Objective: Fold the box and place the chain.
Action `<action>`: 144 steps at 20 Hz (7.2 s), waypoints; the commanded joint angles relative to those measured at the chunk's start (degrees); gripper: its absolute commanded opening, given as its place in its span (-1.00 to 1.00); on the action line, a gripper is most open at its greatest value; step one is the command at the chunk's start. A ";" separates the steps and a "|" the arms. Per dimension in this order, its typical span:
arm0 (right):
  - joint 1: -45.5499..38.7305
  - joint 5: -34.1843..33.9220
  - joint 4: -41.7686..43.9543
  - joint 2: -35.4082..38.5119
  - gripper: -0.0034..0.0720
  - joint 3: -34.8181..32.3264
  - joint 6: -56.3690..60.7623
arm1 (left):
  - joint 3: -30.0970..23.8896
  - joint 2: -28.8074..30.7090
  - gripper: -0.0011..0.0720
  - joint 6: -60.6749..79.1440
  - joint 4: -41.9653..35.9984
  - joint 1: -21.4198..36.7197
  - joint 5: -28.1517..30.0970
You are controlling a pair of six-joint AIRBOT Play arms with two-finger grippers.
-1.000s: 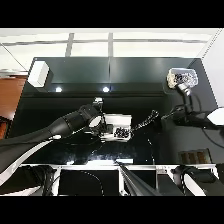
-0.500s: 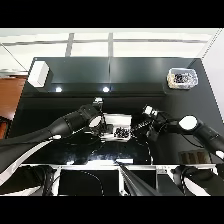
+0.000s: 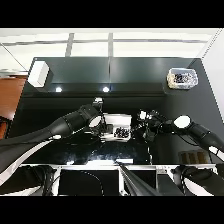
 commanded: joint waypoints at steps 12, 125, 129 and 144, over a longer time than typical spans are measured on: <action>0.07 1.66 0.46 -1.20 -0.75 0.00 0.96 | -0.02 -0.04 -0.90 0.02 0.11 0.02 0.13; 13.14 -0.48 -5.92 0.52 0.94 0.09 5.90 | -0.02 -0.04 -0.90 0.04 0.26 0.61 -0.15; 13.14 -0.20 -5.92 0.52 0.51 0.09 6.67 | -0.02 -0.04 -0.90 0.04 0.26 0.61 -0.15; 12.52 4.83 -7.72 9.31 -0.87 2.16 21.73 | -0.02 -0.04 -0.90 0.04 0.35 0.61 -0.09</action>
